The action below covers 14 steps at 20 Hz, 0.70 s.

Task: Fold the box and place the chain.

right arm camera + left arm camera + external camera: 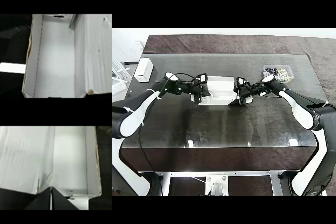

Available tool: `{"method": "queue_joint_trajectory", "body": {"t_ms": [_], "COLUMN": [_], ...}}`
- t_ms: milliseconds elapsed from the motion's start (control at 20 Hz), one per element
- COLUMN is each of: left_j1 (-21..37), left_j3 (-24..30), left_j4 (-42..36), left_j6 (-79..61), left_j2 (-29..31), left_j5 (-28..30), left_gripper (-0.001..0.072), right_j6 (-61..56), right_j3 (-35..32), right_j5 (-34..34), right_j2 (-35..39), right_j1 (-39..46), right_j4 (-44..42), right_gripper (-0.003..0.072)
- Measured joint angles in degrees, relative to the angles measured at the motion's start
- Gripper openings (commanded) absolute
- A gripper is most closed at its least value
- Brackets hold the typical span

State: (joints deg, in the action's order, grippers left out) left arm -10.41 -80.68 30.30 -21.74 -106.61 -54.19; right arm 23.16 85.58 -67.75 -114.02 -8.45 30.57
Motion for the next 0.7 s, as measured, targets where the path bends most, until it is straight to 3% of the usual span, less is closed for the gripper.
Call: {"method": "queue_joint_trajectory", "body": {"t_ms": [400,700], "left_j1": [5.51,7.67], "left_j3": [-0.11,-0.11], "left_j4": [-7.72,-8.94], "left_j6": [-1.11,16.11], "left_j2": [2.23,5.49], "left_j5": [-4.74,-4.46], "left_gripper": [0.0018,0.0016], "right_j6": [0.11,0.07], "right_j3": [0.00,0.00], "right_j5": [-0.13,-0.02], "right_j2": [-0.02,-0.02], "right_j1": [-0.02,-0.02], "right_j4": [0.15,0.04], "right_gripper": [0.0587,0.0587]}}
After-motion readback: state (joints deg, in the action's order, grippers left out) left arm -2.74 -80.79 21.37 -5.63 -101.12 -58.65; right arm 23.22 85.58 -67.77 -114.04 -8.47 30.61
